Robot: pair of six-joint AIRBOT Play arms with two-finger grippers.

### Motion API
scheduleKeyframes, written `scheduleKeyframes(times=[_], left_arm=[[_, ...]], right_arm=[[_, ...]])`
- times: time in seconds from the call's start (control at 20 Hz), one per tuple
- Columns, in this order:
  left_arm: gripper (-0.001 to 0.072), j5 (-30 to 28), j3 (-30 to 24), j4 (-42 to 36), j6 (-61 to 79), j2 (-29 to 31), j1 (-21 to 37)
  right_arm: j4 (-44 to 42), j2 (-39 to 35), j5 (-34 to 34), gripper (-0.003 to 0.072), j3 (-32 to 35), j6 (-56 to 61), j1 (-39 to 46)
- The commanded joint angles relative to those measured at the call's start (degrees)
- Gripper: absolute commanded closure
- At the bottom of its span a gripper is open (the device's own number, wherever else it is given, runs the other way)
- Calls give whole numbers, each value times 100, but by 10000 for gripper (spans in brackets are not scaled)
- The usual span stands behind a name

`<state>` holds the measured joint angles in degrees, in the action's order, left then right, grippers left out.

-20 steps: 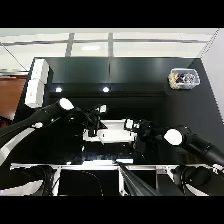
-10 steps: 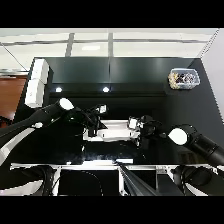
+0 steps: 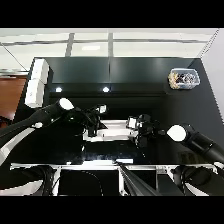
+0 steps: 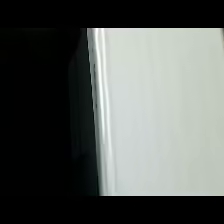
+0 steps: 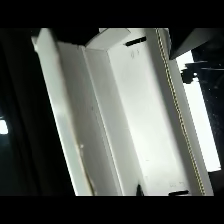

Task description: Fold the box and place the chain.

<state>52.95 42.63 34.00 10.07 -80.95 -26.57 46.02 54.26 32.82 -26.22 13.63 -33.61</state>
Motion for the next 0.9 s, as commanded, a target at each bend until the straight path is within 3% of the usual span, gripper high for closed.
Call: scheduleKeyframes(times=[0.0,0.6,0.85], left_arm=[[684,2,-2,2,0,2,0],[684,0,-2,2,-2,2,0],[684,0,-2,2,0,2,0]], right_arm=[[-509,304,260,-14,-9,-868,4],[-385,846,258,-13,-7,-1130,17],[-946,855,675,-13,-7,-1561,522]])
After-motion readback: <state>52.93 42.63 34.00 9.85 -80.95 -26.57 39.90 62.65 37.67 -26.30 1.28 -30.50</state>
